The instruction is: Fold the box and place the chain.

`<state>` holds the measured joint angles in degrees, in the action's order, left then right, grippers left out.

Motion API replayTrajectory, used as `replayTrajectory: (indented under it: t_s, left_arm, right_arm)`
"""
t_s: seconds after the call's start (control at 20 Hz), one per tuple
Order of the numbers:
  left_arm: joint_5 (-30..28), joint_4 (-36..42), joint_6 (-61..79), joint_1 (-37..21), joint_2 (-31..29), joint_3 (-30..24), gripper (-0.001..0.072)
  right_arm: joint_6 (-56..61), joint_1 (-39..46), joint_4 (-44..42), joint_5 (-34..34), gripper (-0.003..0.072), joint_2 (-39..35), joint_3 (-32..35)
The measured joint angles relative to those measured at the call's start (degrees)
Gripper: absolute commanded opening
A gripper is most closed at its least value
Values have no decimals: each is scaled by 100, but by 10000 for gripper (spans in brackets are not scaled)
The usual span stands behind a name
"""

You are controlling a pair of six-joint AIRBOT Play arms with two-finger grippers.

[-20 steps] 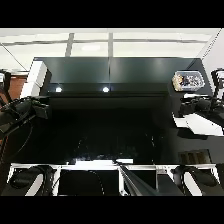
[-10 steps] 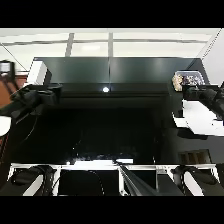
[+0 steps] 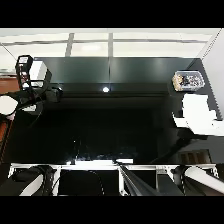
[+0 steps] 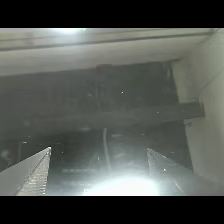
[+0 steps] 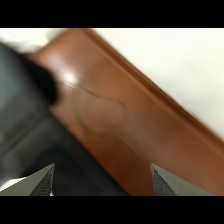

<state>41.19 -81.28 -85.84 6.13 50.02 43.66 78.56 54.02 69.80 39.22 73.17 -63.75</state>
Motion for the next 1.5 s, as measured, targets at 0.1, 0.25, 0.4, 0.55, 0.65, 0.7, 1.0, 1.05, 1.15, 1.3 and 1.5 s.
replayTrajectory:
  t_s: [0.1,0.25,0.4,0.55,0.65,0.7,1.0,1.05,1.15,1.3,1.5]
  left_arm:
    - [37,-129,-61,-9,31,26,711]
    - [103,-251,-120,-15,55,48,711]
    - [186,-284,-144,-15,63,55,710]
    - [262,-269,-157,-15,63,55,711]
    - [284,-240,-160,-15,63,55,710]
    - [284,-223,-160,-15,63,55,710]
    - [284,-109,-162,-15,63,55,710]
    - [280,-90,-162,-15,63,55,710]
    - [273,-52,-162,-15,63,55,710]
    - [258,-42,-162,-15,63,55,710]
    - [254,-66,-162,-15,63,55,710]
  right_arm:
    - [-227,603,-221,951,700,658,-614]
    - [-1082,1012,-901,2363,700,1478,-1198]
    - [-1786,990,-881,3193,700,1932,-1412]
    - [-2334,903,-697,3497,699,2122,-1473]
    - [-2564,883,-457,3606,529,2173,-1434]
    - [-2656,883,-358,3639,527,2192,-1416]
    - [-3145,761,-247,3493,526,2238,-1377]
    - [-3147,704,-243,3480,526,2249,-1375]
    - [-3150,579,-234,3427,524,2260,-1373]
    - [-3206,367,-92,3427,155,2267,-1375]
    - [-3272,181,173,3783,16,2260,-1373]
